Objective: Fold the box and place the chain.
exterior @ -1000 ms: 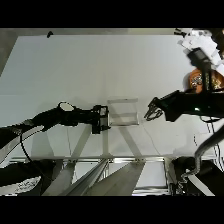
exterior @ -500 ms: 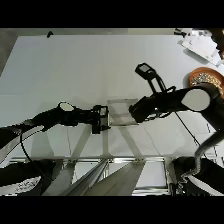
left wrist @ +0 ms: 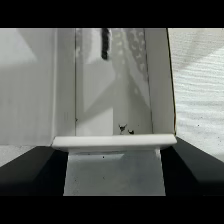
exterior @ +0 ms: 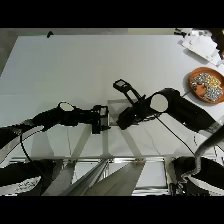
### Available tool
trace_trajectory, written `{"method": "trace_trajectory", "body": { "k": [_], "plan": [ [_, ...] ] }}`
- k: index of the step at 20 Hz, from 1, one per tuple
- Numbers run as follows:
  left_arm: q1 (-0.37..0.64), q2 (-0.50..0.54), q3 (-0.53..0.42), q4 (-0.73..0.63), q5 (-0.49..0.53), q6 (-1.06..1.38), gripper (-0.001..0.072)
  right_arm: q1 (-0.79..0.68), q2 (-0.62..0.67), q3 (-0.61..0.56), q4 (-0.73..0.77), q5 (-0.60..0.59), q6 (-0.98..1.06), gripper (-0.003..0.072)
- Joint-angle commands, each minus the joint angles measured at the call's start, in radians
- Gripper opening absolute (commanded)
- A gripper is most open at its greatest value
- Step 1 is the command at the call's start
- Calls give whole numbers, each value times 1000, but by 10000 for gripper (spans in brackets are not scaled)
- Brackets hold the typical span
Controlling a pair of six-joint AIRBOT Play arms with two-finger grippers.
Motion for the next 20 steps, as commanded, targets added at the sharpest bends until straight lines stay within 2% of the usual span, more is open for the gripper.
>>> {"method": "trace_trajectory", "body": {
  "k": [1,4,6,8,11,14,17,20],
  "plan": [
    [0,1,0,0,0,0,456,24,-63,0,26,-29,3,15],
    [0,1,0,0,0,0,456,24,-112,0,54,-39,3,21],
    [0,0,0,0,0,0,456,22,-117,0,63,-57,3,73],
    [0,1,0,0,0,0,456,21,-117,0,65,-97,22,73],
    [0,1,0,0,0,0,456,21,-117,0,68,-104,34,229],
    [0,0,0,0,0,0,456,1,-116,2,69,-104,38,230],
    [0,0,0,0,0,0,456,-57,-63,11,51,-29,46,229],
    [0,0,0,0,0,0,456,-155,59,11,-51,122,47,229]
  ]
}}
